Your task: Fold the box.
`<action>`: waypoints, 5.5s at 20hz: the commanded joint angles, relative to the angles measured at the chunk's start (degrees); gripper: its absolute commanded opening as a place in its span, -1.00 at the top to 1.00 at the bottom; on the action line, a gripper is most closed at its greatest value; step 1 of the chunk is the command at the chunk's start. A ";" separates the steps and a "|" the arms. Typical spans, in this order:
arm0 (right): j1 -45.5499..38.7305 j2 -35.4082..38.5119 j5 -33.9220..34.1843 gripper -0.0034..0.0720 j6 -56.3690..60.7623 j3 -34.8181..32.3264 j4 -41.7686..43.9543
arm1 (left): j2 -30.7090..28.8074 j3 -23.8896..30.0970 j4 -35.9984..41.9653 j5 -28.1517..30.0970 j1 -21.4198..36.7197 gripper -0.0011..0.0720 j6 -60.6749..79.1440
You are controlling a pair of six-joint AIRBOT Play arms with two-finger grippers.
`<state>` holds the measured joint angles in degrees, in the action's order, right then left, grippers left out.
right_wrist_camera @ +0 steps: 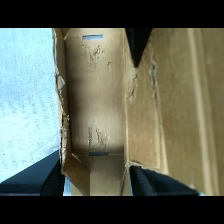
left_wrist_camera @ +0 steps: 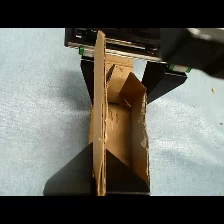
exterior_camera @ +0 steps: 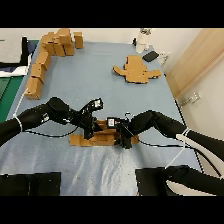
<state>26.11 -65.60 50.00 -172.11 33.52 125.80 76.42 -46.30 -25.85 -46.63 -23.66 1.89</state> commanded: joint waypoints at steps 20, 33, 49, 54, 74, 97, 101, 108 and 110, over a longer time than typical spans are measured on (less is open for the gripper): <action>0.07 -1.60 -0.04 -0.64 0.15 -0.02 0.70 | 0.02 -0.04 0.22 -1.33 0.07 0.94 -5.86; 0.07 -1.60 0.00 -0.32 0.15 -0.04 0.42 | -0.04 -0.07 0.09 0.02 0.22 0.93 -8.35; 0.02 -1.60 0.02 -0.32 0.15 -0.02 0.39 | -10.67 2.19 -11.19 -20.26 1.53 0.94 -59.04; 0.04 -1.60 0.04 -0.32 0.15 -0.04 0.44 | -6.01 -2.19 -3.06 -2.99 0.81 0.94 -60.43; 0.02 -1.60 0.04 -0.32 0.15 -0.02 0.42 | -1.49 -8.57 -5.42 -19.21 11.45 0.94 -37.20; 0.02 -1.60 0.02 -0.32 0.15 -0.02 0.42 | -13.00 18.56 0.04 8.04 1.73 -0.95 16.74; 0.02 -1.60 0.02 -0.32 0.15 -0.02 0.42 | -10.75 17.62 2.69 9.57 1.11 -0.95 17.86; 0.02 -1.60 0.02 -0.32 0.15 -0.02 0.42 | -10.67 17.62 2.89 6.75 1.11 0.03 18.99; 0.02 -1.60 0.02 -0.32 0.15 -0.02 0.42 | -10.51 17.62 4.94 6.69 1.11 0.22 22.29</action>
<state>26.13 -67.16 50.02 -171.98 33.47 126.21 65.71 -28.62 -22.81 -39.64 -22.55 21.12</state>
